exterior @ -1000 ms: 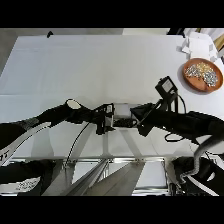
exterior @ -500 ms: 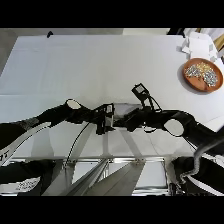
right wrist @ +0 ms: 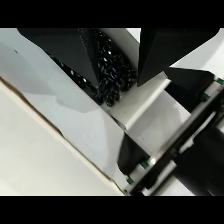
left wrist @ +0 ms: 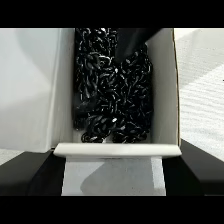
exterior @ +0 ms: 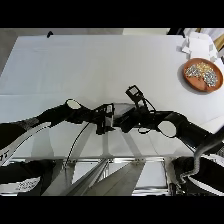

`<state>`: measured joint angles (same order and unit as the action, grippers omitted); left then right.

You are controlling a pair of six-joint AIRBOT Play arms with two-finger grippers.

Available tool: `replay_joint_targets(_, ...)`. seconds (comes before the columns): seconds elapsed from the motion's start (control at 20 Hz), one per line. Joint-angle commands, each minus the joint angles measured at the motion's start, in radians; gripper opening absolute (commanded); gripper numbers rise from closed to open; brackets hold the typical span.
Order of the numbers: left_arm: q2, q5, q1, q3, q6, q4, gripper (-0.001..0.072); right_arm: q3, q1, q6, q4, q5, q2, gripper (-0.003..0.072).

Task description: Fold the box and place the chain.

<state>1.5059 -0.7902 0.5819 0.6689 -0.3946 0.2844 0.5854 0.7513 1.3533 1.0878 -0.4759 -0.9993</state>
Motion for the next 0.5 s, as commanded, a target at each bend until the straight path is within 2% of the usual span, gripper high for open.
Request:
replay_joint_targets(0.0, -0.001, 0.000, -0.001, 0.000, -0.001, 0.000, 0.0135, 0.082, -0.018, -0.001, 0.049, -0.160, -0.001, 0.0255)
replay_joint_targets(0.1, -0.001, 0.000, -0.001, 0.000, 0.000, 0.000, 0.0135, 0.174, -0.082, -0.019, 0.092, -0.313, 0.000, 0.0168)
replay_joint_targets(0.2, -0.001, 0.000, -0.001, 0.000, 0.000, 0.000, 0.0135, 0.271, -0.151, -0.076, 0.093, -0.408, 0.003, 0.0168)
replay_joint_targets(0.3, -0.001, 0.000, -0.001, 0.000, -0.001, 0.000, 0.0135, 0.349, -0.202, -0.140, 0.093, -0.423, 0.004, 0.0150)
replay_joint_targets(0.45, -0.001, 0.000, -0.001, 0.000, 0.000, 0.000, 0.0135, 0.371, -0.271, -0.212, 0.089, -0.347, -0.008, 0.0101)
